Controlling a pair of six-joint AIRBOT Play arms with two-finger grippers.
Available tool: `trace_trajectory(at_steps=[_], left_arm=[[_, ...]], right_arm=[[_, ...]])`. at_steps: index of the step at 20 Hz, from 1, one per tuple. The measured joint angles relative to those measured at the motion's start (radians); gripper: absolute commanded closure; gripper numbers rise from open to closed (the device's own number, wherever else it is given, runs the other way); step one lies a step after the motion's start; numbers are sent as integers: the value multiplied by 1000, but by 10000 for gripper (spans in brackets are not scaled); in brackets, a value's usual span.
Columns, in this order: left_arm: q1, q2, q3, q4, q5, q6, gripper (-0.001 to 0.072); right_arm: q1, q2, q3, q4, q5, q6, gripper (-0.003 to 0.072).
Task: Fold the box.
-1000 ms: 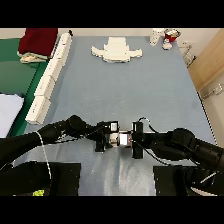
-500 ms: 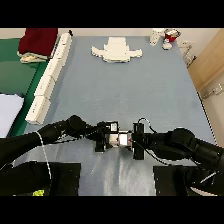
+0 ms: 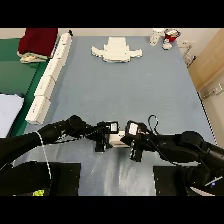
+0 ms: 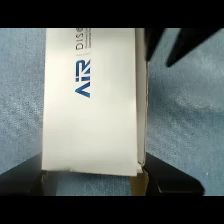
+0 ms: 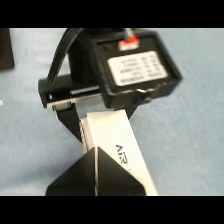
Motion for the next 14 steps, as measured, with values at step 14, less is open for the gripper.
trace_trajectory(at_steps=[14], left_arm=[[0,0,0,0,0,0,257]], right_arm=[[103,-76,-249,162,501,414,682]])
